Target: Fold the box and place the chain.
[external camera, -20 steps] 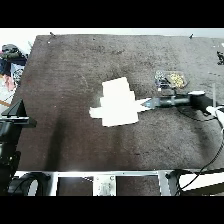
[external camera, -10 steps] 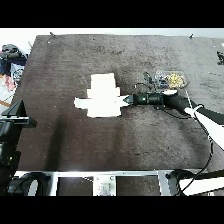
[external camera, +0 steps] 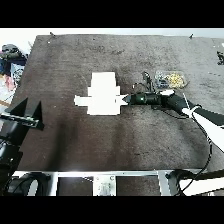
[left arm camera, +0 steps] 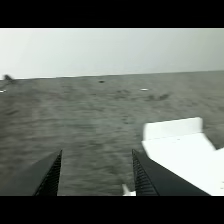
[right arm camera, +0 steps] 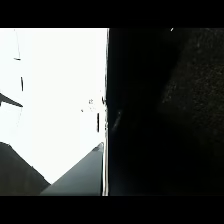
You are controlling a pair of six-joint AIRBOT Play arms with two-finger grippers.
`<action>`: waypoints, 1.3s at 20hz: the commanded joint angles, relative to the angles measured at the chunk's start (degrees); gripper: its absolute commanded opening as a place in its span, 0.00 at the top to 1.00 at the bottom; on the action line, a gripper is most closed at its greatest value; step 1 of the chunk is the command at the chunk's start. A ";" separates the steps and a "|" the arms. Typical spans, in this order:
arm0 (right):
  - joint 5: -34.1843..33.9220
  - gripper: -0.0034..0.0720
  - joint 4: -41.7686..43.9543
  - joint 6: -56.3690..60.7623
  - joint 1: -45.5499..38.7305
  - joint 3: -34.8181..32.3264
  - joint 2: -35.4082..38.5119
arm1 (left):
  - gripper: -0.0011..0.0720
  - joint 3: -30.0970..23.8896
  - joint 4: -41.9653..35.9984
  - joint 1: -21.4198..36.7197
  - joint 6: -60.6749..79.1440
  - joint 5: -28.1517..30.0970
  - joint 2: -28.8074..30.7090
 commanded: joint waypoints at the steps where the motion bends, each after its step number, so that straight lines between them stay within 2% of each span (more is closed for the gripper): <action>1: -0.87 0.94 0.02 -0.50 0.15 -0.02 -0.04 | 0.33 4.22 -0.61 0.00 0.50 -4.98 -6.27; 3: -1.27 0.94 0.00 -0.68 0.20 -0.02 -0.04 | 0.33 8.22 -0.61 0.00 0.46 -5.62 -14.51; 5: -1.20 0.94 -0.02 -0.70 0.20 -0.02 -0.04 | 0.33 12.90 -0.61 0.00 0.46 -8.72 -24.72; 10: -1.25 0.94 0.00 -0.68 0.33 -0.02 -0.04 | 0.33 28.70 -0.39 0.00 0.48 -21.16 -52.39; 14: -1.25 0.94 -0.02 -0.68 0.35 -0.02 -0.04 | 0.33 46.62 3.87 -0.02 -3.74 -32.79 -73.11; 17: -1.66 0.94 -0.04 -0.70 0.35 -0.02 -0.04 | 0.33 63.80 15.93 -0.13 -19.74 -40.50 -87.03; 19: -1.95 0.94 -0.48 -0.72 0.35 -0.02 -0.04 | 0.33 77.09 25.90 -1.07 -29.66 -46.99 -95.89; 21: -2.60 0.94 -0.66 -0.72 0.35 -0.02 -0.04 | 0.33 88.52 32.52 -2.29 -37.40 -52.39 -103.06; 23: -2.71 0.94 -1.29 -0.70 0.35 -0.02 -0.04 | 0.33 99.10 35.60 -3.74 -41.07 -59.98 -109.96; 24: -2.67 0.94 -1.55 -0.70 0.37 -0.04 -0.04 | 0.33 102.97 36.11 -4.42 -42.60 -62.47 -112.72; 26: -2.69 0.94 -1.53 -0.72 0.37 -0.02 -0.04 | 0.33 108.17 36.85 -5.60 -43.71 -63.60 -117.07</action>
